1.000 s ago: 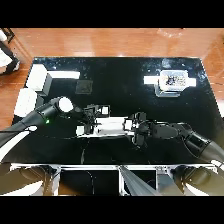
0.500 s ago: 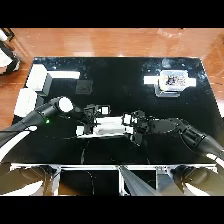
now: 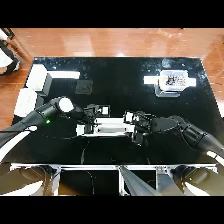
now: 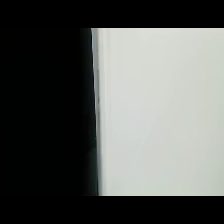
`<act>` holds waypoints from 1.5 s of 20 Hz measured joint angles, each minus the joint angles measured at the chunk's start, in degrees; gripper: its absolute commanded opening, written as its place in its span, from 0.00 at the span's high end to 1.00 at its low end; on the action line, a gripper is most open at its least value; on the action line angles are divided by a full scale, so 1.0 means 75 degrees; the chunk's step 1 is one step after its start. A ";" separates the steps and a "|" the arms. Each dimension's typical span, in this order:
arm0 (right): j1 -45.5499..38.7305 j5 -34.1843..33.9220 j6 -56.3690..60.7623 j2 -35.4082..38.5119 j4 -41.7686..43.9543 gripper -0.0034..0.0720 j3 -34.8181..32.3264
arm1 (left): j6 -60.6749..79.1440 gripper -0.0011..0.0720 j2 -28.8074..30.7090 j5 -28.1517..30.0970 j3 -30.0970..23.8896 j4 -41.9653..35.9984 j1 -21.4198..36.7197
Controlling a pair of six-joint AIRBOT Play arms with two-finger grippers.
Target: Fold the box and place the chain.
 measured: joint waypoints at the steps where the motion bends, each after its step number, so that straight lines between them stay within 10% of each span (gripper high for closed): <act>1: 0.0017 0.0020 -0.0006 -0.0044 0.0000 0.23 0.0000 | 0.0000 0.96 0.0000 0.0003 0.0000 0.0003 0.0000; 14: 0.0044 0.0172 0.0006 -0.0230 -0.0050 0.23 0.0000 | 0.0000 0.96 -0.0003 0.0023 0.0000 0.0000 0.0000; 16: 0.0044 0.0169 0.0032 -0.0233 -0.0055 0.00 0.0000 | -0.0003 0.96 -0.0003 0.0023 0.0000 -0.0003 0.0000; 30: 0.0035 0.0356 0.0003 -0.0350 -0.0251 0.00 0.0017 | -0.0006 0.96 -0.0003 0.0032 0.0000 0.0000 0.0000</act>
